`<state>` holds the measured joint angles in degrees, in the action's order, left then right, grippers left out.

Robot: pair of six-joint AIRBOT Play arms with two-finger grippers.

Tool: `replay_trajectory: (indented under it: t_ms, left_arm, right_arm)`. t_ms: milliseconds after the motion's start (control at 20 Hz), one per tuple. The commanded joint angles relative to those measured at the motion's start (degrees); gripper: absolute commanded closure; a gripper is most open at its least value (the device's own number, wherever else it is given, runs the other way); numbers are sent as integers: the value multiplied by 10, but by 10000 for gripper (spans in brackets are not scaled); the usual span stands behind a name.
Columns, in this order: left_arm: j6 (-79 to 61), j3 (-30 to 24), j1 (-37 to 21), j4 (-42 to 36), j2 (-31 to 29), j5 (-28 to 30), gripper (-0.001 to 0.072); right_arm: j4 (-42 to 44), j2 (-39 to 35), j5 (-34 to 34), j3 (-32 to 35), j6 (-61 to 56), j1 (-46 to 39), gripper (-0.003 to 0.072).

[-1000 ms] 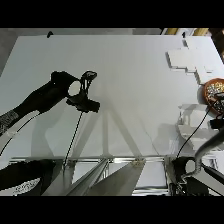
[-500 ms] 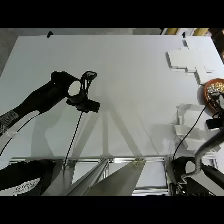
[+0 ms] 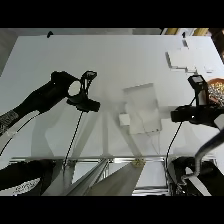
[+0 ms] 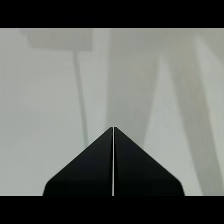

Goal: Fold the box and place the chain.

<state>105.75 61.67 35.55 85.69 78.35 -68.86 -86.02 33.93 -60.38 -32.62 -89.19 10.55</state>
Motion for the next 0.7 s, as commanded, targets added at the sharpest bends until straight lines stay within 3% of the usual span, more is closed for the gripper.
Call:
replay_trajectory:
  t_ms: [0,250,400,450,500,550,650]
  left_arm:
    - [0,0,0,0,0,51,700]
    - [-4,0,0,10,0,118,701]
    - [-120,0,-3,19,0,78,697]
    - [-161,0,-6,22,0,53,619]
    - [-192,0,-13,22,0,28,431]
    - [-227,0,-25,15,-1,2,350]
    - [-310,0,-59,-47,-11,-27,281]
  right_arm:
    - [46,-34,72,40,-57,99,671]
    - [47,-33,99,60,-69,155,670]
    - [46,-33,99,59,-69,155,670]
    - [47,-33,99,60,-69,155,670]
    - [47,-33,99,60,-70,155,670]
    - [49,-33,99,60,-70,155,670]
    - [52,-33,99,60,-70,155,670]
